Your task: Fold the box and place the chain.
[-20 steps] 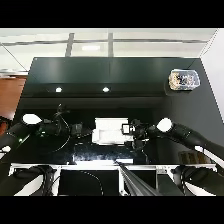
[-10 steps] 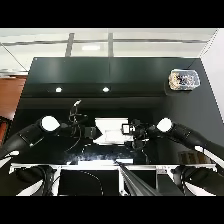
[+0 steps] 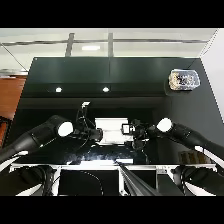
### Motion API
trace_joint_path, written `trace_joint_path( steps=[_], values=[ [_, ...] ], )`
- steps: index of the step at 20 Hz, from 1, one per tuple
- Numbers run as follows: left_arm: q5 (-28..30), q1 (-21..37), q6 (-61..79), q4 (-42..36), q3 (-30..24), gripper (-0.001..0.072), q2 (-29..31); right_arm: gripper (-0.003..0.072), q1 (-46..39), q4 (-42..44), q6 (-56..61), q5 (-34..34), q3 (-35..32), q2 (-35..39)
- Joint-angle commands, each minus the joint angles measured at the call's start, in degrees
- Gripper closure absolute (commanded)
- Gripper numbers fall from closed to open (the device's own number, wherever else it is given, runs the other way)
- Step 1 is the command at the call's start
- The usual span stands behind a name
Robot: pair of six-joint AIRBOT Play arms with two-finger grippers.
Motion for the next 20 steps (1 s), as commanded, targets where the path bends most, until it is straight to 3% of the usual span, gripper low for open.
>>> trace_joint_path(
  steps=[1, 2, 5, 7, 14, 15, 16, 17, 18, 19, 20],
  values=[
    [-7.17, -2.73, -10.36, 5.53, 5.51, 0.0053, -5.38, 0.0206, 0.07, 0.0, 0.0, 0.02, -0.02, -0.04],
    [-8.48, -3.69, -12.52, 6.84, 7.54, 0.0124, -7.23, 0.0206, 0.07, 0.0, 0.0, 0.02, -0.02, -0.04],
    [-10.14, -6.4, -15.8, 9.6, 12.04, 0.0188, -11.26, 0.0206, 0.07, -0.02, -0.02, 0.02, -0.02, -0.04],
    [-11.72, -6.75, -18.6, 9.57, 13.22, 0.0327, -12.92, 0.0206, 0.07, -0.02, -0.02, 0.02, -0.02, -0.04],
    [-11.74, -6.75, -21.77, 9.57, 13.18, 0.0362, -12.92, 0.0206, 0.07, -0.04, -0.02, 0.04, -0.02, -0.04],
    [-11.8, -6.78, -21.79, 9.55, 13.18, 0.0397, -12.92, 0.0205, 0.07, -0.04, -0.02, 0.04, -0.02, -0.04],
    [-11.85, -6.78, -21.79, 9.55, 13.18, 0.048, -12.92, 0.0206, 0.07, -0.04, -0.02, 0.04, -0.02, -0.04],
    [-11.82, -6.75, -21.79, 9.27, 13.18, 0.0494, -12.92, 0.0206, 0.07, -0.04, -0.02, 0.04, -0.02, -0.04],
    [-11.85, -6.78, -21.77, 9.01, 13.2, 0.0595, -12.92, 0.0205, 0.07, -0.04, -0.02, 0.04, -0.02, -0.04],
    [-11.82, -6.86, -21.79, 8.83, 13.2, 0.065, -12.92, 0.0206, 0.07, -0.04, -0.02, 0.04, -0.02, -0.04],
    [-11.82, -6.93, -21.81, 8.81, 13.2, 0.0653, -12.92, 0.0206, 0.07, -0.04, -0.02, 0.04, -0.02, -0.04]
  ],
)
